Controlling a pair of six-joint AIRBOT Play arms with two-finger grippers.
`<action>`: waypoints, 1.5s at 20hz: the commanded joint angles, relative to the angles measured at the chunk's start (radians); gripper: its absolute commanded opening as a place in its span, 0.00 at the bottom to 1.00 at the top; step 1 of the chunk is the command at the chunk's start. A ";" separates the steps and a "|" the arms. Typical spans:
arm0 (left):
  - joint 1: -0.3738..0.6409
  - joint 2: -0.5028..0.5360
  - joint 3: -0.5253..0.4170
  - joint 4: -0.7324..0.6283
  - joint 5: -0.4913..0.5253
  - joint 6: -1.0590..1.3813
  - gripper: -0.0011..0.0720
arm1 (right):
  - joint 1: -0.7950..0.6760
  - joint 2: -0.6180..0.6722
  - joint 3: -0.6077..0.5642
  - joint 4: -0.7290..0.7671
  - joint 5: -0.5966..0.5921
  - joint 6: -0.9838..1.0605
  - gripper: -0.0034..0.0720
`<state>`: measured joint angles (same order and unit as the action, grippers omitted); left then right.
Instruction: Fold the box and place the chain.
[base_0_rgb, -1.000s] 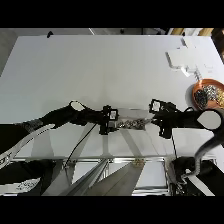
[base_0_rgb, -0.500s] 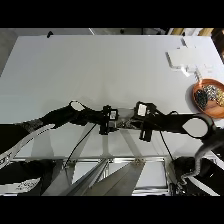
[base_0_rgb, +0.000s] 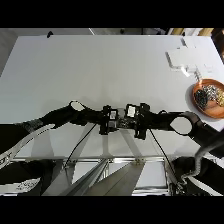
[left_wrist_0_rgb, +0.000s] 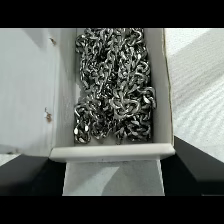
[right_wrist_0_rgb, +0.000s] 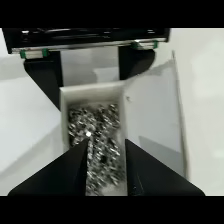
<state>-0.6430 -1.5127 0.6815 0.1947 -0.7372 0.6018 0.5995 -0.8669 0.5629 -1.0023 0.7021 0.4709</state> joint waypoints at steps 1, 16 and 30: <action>0.000 0.001 0.000 0.000 0.000 0.000 0.38 | -0.087 0.080 0.064 -0.084 0.139 0.000 0.33; 0.000 0.001 0.000 0.000 0.000 0.000 0.38 | -0.193 -0.114 0.124 0.020 0.257 0.004 0.09; 0.000 0.000 0.000 0.000 0.000 0.000 0.38 | -0.055 -0.114 0.115 -0.126 0.307 0.030 0.32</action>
